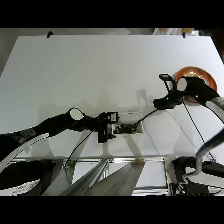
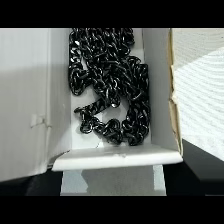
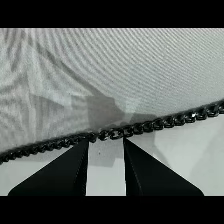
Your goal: Fold the box and place the chain.
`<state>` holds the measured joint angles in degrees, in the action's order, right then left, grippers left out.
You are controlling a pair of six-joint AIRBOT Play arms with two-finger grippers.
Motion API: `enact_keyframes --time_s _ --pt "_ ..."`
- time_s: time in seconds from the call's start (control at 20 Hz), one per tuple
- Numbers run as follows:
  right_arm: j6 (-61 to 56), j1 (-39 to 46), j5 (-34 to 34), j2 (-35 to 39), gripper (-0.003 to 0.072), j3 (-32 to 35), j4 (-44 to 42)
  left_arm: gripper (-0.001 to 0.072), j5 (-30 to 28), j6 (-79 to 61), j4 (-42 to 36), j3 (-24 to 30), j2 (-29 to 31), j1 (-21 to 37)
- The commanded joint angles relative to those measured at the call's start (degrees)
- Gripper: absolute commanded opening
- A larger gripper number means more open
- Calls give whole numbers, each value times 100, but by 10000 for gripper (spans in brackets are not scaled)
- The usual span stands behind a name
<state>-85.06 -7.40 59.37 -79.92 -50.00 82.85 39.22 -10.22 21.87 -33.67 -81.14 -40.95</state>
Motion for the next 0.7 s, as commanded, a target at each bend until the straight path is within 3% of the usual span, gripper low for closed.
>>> enact_keyframes --time_s 0.0,0.05,0.15,0.35,0.65 --pt "-44 -4 -20 -101 189 2 -37 205 0 -2 0 2 2 2" --pt "-42 -4 0 -122 171 2 -70 205 0 -2 0 2 2 2" --pt "57 -7 94 -103 10 2 -199 205 0 -2 0 2 2 2" --pt "157 -129 284 293 12 2 -201 205 0 -2 0 2 2 2" --pt "153 -481 1152 1777 11 2 -289 205 0 -2 0 2 2 2"
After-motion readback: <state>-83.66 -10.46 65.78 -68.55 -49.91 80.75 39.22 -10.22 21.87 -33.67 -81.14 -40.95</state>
